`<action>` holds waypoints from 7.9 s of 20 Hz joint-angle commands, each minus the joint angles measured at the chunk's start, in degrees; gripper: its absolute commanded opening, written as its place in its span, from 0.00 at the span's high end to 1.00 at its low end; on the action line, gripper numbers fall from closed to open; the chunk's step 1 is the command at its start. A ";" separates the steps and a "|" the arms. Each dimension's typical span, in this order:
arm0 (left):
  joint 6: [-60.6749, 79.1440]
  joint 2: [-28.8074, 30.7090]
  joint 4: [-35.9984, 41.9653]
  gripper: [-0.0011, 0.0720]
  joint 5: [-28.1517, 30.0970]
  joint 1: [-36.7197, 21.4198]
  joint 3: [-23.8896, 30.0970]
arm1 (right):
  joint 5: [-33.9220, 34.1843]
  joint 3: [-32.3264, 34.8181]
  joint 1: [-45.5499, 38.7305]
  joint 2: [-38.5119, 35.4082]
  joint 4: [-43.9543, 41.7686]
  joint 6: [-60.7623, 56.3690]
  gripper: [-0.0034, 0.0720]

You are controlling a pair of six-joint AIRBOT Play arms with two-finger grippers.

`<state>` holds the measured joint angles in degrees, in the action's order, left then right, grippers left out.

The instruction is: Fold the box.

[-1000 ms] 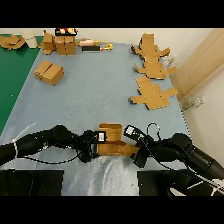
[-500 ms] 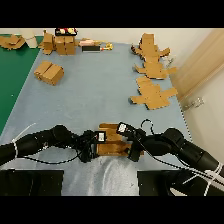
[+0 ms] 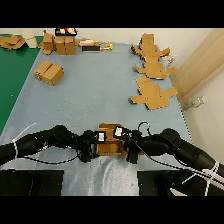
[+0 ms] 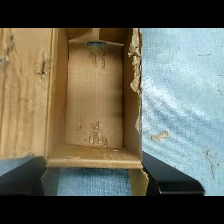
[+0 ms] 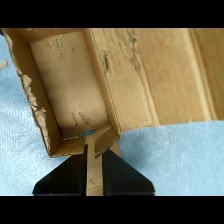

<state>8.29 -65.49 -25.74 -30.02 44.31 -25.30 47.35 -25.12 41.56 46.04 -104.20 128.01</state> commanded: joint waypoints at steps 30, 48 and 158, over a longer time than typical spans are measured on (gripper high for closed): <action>0.00 0.00 0.00 0.49 0.00 -0.02 0.00 | 12.98 -0.04 0.15 -10.67 17.03 -36.26 0.33; 0.00 0.00 0.00 0.49 0.02 -0.02 0.00 | 8.26 8.81 -17.77 -9.42 -6.40 -59.36 0.95; 0.00 0.00 0.00 0.49 0.02 -0.02 0.00 | 22.16 -24.94 12.13 26.23 12.92 -87.86 0.60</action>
<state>8.32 -65.45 -25.76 -29.98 44.29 -25.30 68.93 -50.06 53.74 72.58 -91.48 40.32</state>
